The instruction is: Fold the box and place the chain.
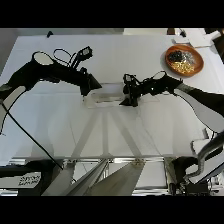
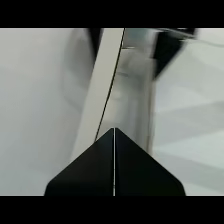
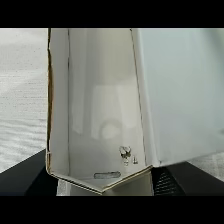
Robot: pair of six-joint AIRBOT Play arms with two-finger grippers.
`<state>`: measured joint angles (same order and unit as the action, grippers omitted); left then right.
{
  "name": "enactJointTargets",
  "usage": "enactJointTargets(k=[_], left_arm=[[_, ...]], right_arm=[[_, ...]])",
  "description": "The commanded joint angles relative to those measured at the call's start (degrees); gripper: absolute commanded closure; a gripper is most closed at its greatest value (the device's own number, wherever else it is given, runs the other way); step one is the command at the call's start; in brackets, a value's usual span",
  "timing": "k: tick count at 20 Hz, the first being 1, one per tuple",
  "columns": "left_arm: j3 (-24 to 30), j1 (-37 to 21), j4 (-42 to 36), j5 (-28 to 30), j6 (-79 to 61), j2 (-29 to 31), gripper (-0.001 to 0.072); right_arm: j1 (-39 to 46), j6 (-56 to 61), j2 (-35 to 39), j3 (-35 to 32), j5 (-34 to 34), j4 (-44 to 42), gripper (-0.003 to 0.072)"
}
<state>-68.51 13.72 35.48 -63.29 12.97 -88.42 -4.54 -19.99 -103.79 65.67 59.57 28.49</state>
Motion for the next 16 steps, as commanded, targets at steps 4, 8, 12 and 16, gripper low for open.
enactJointTargets(k=[4, 8, 12, 16], left_arm=[[-0.1, 0.1, 0.1, 13.7, 0.6, -9.5, 0.0697], [-0.1, 0.2, 0.1, 13.7, 0.6, -10.3, 0.0697], [-0.1, 0.2, 0.1, 13.5, 0.6, -10.3, 0.0697], [-0.1, 0.1, 0.1, 12.5, 0.6, -8.5, 0.0697]], right_arm=[[0.0, 0.0, 0.0, 0.0, 0.0, 0.0, 0.0166], [0.0, 0.0, 0.0, 0.0, 0.0, 0.0, 0.0166], [0.0, 0.0, 0.0, 0.0, 0.0, 0.0, 0.0166], [0.0, 0.0, 0.0, 0.0, 0.0, 0.0, 0.0166]])
